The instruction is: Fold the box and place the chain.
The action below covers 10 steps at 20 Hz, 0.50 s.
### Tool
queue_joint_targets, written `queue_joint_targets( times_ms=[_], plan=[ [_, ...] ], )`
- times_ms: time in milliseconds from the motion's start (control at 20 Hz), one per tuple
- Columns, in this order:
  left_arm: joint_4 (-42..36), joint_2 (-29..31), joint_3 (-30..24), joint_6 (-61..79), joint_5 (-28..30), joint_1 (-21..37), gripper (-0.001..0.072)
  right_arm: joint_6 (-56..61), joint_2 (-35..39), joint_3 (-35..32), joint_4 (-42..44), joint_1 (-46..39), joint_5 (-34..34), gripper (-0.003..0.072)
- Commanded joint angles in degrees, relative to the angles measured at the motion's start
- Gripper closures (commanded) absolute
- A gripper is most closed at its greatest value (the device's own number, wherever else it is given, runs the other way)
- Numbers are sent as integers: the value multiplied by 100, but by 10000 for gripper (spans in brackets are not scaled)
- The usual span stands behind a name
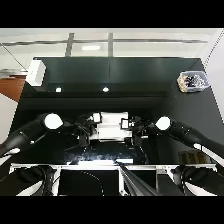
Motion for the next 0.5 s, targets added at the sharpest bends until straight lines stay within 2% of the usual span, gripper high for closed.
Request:
queue_joint_targets(
  times_ms=[0,100,200,300,350,450],
  plan=[
    [627,647,87,-883,-1075,894,677,0,2,-4,0,-2,2,211],
    [605,916,83,-1707,-1473,1829,678,0,2,-4,0,-2,2,211],
    [605,925,66,-3554,-1646,2848,677,0,2,-4,0,-2,2,212],
    [494,713,-28,-5294,-2079,3790,677,0,2,-4,0,-2,2,211],
    [415,549,-87,-5364,-2291,4118,677,0,2,-4,0,-2,-13,212],
    [-234,212,-472,-5386,-2243,4470,677,0,2,-4,0,-2,-87,211]
  ],
)
